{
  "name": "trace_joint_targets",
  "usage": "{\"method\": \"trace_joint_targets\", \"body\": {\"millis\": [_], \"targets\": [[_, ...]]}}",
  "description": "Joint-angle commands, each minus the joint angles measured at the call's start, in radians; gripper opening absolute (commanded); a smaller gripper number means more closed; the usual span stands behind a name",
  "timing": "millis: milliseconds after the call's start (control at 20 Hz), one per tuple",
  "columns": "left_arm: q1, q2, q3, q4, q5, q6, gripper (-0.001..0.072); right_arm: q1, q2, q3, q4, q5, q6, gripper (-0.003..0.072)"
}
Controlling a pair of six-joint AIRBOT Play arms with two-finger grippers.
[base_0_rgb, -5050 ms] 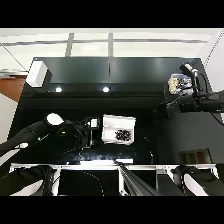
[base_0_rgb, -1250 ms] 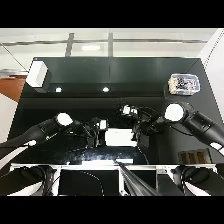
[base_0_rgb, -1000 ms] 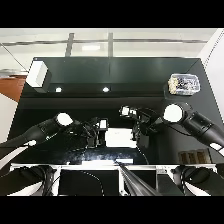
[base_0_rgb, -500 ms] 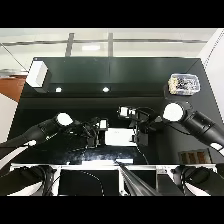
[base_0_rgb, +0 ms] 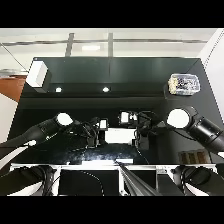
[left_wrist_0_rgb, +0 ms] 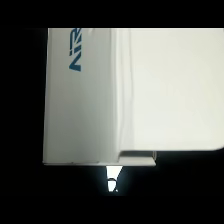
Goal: Fold the box and place the chain.
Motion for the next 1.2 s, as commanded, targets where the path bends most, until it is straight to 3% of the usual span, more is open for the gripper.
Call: {"method": "trace_joint_targets", "body": {"millis": [0,350,850,1150], "targets": [[0.000,0.000,0.000,0.000,0.000,0.000,0.0472,0.002,0.011,-0.067,0.006,-0.144,-0.014,0.0709],[0.000,0.000,0.000,0.000,0.000,0.000,0.0472,0.003,0.013,-0.086,0.013,-0.175,-0.056,0.0709],[0.000,0.000,0.000,0.000,0.000,0.000,0.0472,0.001,0.194,-0.010,0.022,-0.031,0.118,0.0709],[0.000,0.000,0.000,0.000,0.000,0.000,0.0472,0.000,0.176,-0.138,-0.003,-0.219,0.130,0.0708]]}}
